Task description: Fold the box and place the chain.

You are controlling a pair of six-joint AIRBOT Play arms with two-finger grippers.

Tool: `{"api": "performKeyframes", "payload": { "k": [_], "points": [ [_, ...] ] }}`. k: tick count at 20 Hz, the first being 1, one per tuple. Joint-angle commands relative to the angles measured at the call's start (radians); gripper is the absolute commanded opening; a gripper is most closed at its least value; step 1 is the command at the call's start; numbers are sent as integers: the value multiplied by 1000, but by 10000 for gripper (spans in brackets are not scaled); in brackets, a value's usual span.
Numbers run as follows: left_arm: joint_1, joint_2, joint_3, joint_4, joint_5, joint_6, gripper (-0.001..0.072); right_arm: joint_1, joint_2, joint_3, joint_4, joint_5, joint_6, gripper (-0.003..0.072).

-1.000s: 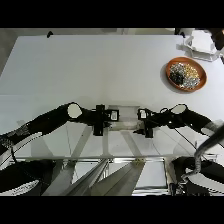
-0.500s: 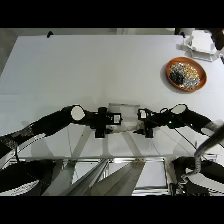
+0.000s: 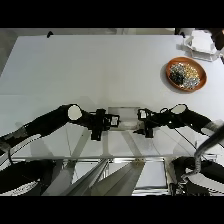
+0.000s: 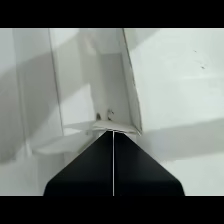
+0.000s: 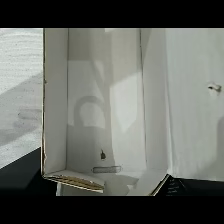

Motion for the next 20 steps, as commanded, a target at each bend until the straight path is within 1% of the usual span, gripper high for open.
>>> {"api": "performKeyframes", "payload": {
  "k": [1,4,7,9,11,13,14,17,20],
  "points": [
    [61,92,0,94,-100,-157,1,0,1,0,0,0,1,405],
    [134,195,0,105,-123,-276,1,0,1,0,0,0,1,405],
    [209,284,0,183,-126,-523,1,0,1,0,0,0,1,405],
    [259,315,-3,227,-141,-727,1,0,1,0,0,0,1,405],
    [314,308,-20,227,-169,-967,1,0,1,0,0,0,1,405],
    [362,283,-52,227,-168,-1228,2,0,1,0,0,0,1,405],
    [378,265,-69,227,-162,-1283,3,0,1,0,0,0,1,405],
    [386,193,-108,196,-143,-1287,7,0,1,0,0,0,1,405],
    [365,111,-107,85,-135,-1217,7,0,1,0,0,0,1,405]
  ]
}}
